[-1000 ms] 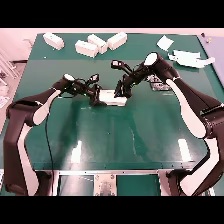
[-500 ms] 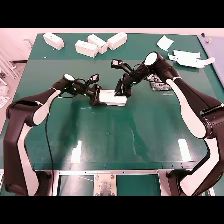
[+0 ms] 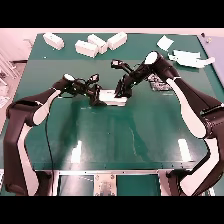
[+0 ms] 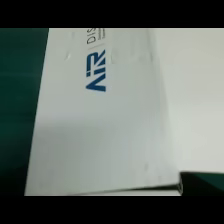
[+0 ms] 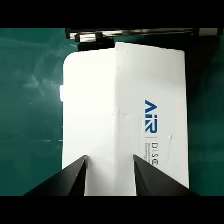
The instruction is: Fold the box and place the chain.
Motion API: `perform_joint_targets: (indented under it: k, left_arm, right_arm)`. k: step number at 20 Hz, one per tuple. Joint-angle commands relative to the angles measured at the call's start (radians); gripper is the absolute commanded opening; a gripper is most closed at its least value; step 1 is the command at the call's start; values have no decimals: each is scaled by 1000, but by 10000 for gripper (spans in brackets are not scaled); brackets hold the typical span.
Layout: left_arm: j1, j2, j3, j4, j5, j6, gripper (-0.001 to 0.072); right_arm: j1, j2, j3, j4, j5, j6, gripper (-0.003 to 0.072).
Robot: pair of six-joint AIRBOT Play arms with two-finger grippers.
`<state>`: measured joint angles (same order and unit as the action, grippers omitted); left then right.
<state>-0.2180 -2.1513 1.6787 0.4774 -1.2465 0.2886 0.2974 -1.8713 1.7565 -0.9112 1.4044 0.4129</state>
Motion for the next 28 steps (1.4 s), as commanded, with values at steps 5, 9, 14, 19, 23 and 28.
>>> perform_joint_targets:
  k: [5, 9, 14, 19, 23, 28]
  left_arm:
    - [1, 1, 1, 0, -1, 0, 592]
    - [1, 1, 1, 0, -1, 0, 592]
    - [1, 1, 1, 0, -2, 0, 592]
    - [1, 1, 1, 0, -3, 0, 592]
    - [1, 1, 1, 0, -2, 0, 592]
    - [1, 1, 1, 0, -2, 0, 592]
  right_arm:
    - [0, 0, -21, 1, -122, -6, 397]
    - [1, 0, -21, 1, -105, -5, 434]
    - [4, 29, -21, 0, -18, 24, 405]
    - [3, 37, -61, -26, -82, 24, 388]
    - [5, 36, -98, -25, -167, 1, 398]
    - [6, 37, -103, -24, -175, -5, 420]
